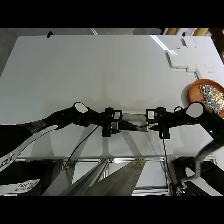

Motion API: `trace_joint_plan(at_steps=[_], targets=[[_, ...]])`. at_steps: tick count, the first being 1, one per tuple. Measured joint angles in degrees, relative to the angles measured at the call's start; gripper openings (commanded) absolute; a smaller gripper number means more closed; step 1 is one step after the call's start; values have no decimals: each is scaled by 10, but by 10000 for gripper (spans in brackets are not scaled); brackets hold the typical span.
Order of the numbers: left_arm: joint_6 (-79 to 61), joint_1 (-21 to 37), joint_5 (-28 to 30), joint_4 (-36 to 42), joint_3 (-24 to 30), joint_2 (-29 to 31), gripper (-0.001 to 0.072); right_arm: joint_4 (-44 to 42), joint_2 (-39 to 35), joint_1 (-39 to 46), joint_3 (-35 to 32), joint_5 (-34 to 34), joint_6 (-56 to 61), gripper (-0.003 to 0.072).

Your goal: Fold the box and place the chain.

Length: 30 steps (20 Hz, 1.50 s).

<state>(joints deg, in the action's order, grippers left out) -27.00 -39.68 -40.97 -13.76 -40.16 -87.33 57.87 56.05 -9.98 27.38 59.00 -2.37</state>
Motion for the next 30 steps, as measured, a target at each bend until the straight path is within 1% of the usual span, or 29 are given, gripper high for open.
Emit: trace_joint_plan(at_steps=[2,5,6,8,9,13,16,18,20,22,25,27,30], targets=[[0,0,0,0,0,0,273,-2,0,0,0,-4,5,295],[0,0,0,0,0,0,273,-16,0,0,0,-10,8,286],[0,0,0,0,0,0,273,-21,0,0,0,-11,8,260],[0,0,0,0,0,0,273,-27,0,0,0,-11,9,90],[0,0,0,0,0,0,273,-30,0,0,0,-12,9,24],[0,0,0,0,0,0,273,-23,0,0,0,-5,21,17],[0,0,0,0,0,0,273,19,-12,0,0,2,77,17],[0,0,0,0,0,0,273,38,-37,0,0,3,120,17],[0,0,0,0,0,0,273,43,-75,0,0,6,163,17],[0,0,0,0,0,0,273,16,-122,0,0,6,203,17],[0,0,0,0,0,0,273,-84,-168,0,0,3,237,17],[0,0,0,0,0,0,273,-146,-176,0,0,-7,249,17],[0,0,0,0,0,0,273,-196,-169,-2,0,-19,256,18]])
